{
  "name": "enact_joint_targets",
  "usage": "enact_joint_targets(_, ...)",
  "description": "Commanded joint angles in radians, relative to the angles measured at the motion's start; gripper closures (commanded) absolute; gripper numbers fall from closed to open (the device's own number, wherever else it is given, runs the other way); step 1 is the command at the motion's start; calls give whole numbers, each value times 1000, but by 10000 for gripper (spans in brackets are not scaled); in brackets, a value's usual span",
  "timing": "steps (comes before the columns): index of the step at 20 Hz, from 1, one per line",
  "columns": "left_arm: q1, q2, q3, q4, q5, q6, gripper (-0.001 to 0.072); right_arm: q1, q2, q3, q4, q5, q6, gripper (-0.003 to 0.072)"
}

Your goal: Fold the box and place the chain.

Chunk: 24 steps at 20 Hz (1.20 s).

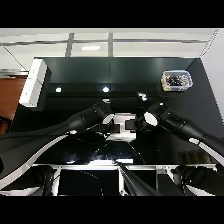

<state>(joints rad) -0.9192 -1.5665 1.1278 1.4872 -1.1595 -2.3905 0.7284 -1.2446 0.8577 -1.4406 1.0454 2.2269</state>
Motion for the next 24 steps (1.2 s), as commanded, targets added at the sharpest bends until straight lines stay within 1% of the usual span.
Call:
enact_joint_targets(1,1,1,1,0,2,0,677,23,-25,1,0,-3,18,305)
enact_joint_targets(6,1,1,1,0,2,0,677,40,-60,1,0,-3,37,306)
enact_joint_targets(7,1,1,1,0,2,0,677,40,-64,1,0,0,37,329)
enact_joint_targets(8,1,1,1,0,2,0,676,40,-67,1,0,3,37,375)
enact_joint_targets(13,1,1,1,0,2,0,676,40,-71,1,8,-3,56,376)
enact_joint_targets(14,1,1,1,0,2,0,676,40,-72,1,8,-3,55,440)
enact_joint_targets(15,1,1,1,0,2,0,677,40,-72,1,9,-3,54,474)
enact_joint_targets(16,1,1,1,0,2,0,677,40,-72,1,9,-3,40,658)
enact_joint_targets(17,1,1,1,0,2,0,676,42,-72,1,8,-3,35,666)
enact_joint_targets(20,1,1,1,0,2,0,676,42,-72,1,8,0,35,665)
enact_joint_targets(21,1,1,1,0,2,0,676,42,-72,1,8,2,36,634)
enact_joint_targets(22,1,1,1,0,2,0,676,42,-72,1,12,2,37,467)
enact_joint_targets(23,1,1,1,0,1,0,676,42,-72,1,16,2,36,422)
enact_joint_targets(24,1,1,1,0,0,0,676,42,-72,1,20,2,36,422)
